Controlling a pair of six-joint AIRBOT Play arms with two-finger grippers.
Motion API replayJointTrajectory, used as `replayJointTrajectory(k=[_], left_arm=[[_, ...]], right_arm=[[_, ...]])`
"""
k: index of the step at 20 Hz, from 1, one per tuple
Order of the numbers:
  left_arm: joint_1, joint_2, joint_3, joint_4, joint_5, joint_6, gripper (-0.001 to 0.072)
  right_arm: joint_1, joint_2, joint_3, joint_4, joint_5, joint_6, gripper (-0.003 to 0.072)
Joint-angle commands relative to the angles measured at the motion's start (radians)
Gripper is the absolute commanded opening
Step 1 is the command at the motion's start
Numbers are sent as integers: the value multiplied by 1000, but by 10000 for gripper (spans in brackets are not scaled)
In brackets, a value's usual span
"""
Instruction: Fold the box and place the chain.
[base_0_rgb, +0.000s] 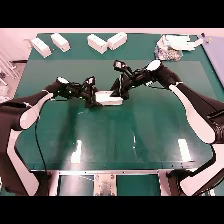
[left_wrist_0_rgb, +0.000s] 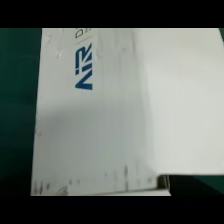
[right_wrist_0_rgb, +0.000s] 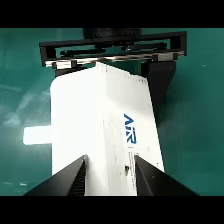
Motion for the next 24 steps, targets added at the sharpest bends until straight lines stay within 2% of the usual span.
replayJointTrajectory(k=[1, 8, 10, 14, 20, 24], left_arm=[[0, 1, 1, 0, 0, 0, 513], [0, 1, 1, 0, 0, 0, 514], [0, 1, 1, 0, 0, 0, 513], [0, 1, 1, 0, 0, 0, 513], [0, 1, 1, 0, 0, 0, 514], [0, 1, 1, 0, 0, 0, 513]], right_arm=[[11, -1, 9, -35, -9, 0, 363], [11, -1, 40, -35, -69, 0, 353], [12, -4, 41, -35, -63, 0, 353], [11, -6, 41, -35, 50, 0, 355], [11, -20, 41, -35, 48, 0, 354], [14, -48, 41, -35, -3, 0, 354]])
